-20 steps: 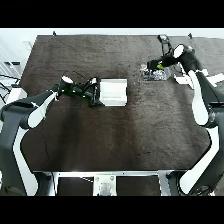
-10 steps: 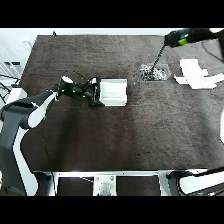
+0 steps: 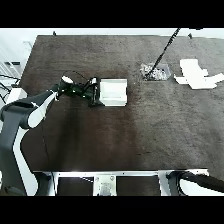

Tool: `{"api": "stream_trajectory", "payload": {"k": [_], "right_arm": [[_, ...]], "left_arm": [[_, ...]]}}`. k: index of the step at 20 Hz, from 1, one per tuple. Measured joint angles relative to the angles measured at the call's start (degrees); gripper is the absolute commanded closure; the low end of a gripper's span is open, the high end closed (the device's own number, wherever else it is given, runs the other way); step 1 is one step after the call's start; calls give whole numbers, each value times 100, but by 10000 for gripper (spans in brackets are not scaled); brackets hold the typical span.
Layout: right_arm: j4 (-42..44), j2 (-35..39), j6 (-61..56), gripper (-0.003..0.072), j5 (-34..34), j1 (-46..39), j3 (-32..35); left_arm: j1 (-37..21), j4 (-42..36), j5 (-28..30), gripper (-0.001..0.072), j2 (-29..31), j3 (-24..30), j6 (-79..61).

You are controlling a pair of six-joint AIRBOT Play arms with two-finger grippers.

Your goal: Fold the box and place the chain.

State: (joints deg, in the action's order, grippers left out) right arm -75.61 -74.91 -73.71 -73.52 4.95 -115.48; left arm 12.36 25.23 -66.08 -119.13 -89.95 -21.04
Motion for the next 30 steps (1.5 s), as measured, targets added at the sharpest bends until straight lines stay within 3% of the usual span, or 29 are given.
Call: {"api": "stream_trajectory", "payload": {"k": [6, 12, 16, 23, 30], "right_arm": [[0, 284, 42, 673, -697, 702, 72], [13, 317, 50, 674, -765, 1541, 743], [26, 315, 52, 675, -214, 1963, 1515], [490, 48, 52, 675, 1314, 2247, 2870], [1147, -820, 133, 676, 2352, 2275, 3386]], "left_arm": [[0, 0, 0, 303, 0, 0, 0], [0, 0, -2, 303, 0, 0, 2], [2, 0, -7, 303, 0, 0, 2], [0, 0, -11, 303, 0, 0, 2], [0, 0, -13, 303, 0, 0, 2]]}}
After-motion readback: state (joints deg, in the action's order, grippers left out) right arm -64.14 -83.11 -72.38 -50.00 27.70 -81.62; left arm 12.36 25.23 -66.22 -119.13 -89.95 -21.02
